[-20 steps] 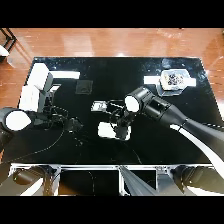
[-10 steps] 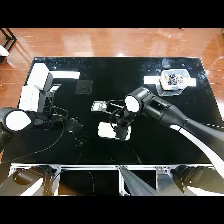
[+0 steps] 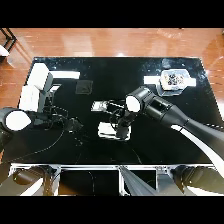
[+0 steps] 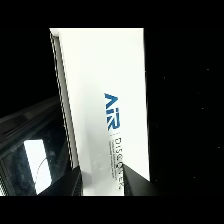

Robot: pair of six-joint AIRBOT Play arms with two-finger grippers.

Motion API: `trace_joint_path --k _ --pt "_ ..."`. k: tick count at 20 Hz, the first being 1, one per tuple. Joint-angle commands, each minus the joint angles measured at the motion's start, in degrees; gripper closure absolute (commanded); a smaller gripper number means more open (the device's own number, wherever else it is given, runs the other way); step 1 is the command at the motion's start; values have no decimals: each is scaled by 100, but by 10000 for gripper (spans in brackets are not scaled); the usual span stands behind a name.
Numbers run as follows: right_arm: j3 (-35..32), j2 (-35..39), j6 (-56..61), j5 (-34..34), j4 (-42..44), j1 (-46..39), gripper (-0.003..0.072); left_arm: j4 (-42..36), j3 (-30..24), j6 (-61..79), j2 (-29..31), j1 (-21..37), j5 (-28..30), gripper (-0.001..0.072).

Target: Fold the box and place the chain.

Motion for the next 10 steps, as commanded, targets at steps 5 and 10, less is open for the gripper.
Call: trace_joint_path --k 5,10 --pt "0 -46 4 -74 195 -2 448 2 -2 2 -2 0 -4 79" --pt "0 -48 4 -186 223 -2 380 2 -2 2 -2 0 -2 79"
